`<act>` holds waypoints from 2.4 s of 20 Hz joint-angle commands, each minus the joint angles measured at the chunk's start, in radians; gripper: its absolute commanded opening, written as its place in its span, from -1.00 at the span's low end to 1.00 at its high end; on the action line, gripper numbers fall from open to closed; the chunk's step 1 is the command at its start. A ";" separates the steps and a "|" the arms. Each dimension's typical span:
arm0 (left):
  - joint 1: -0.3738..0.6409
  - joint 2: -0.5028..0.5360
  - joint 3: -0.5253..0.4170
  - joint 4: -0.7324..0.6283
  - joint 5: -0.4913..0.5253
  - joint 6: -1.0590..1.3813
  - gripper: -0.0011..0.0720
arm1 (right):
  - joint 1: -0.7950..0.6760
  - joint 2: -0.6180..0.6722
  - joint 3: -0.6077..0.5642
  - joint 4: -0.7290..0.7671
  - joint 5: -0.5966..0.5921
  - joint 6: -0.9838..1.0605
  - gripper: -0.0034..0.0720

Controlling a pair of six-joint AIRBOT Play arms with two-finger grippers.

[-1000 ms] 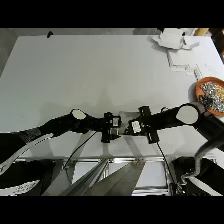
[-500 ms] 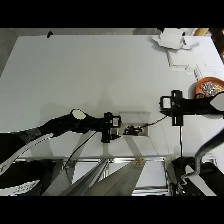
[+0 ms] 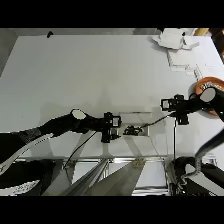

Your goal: Fold the box and place the chain.

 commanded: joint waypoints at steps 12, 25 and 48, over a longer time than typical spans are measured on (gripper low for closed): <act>0.000 0.001 0.000 0.000 0.000 0.000 -0.22 | 0.042 -0.077 0.001 -0.008 -0.031 -0.060 -0.85; 0.000 0.001 0.000 0.000 -0.007 0.000 -0.22 | 0.219 0.478 -0.011 0.297 0.323 0.162 -0.85; 0.000 0.001 0.000 0.000 -0.007 0.000 -0.22 | 0.447 0.300 -0.021 0.311 -0.012 0.172 -0.16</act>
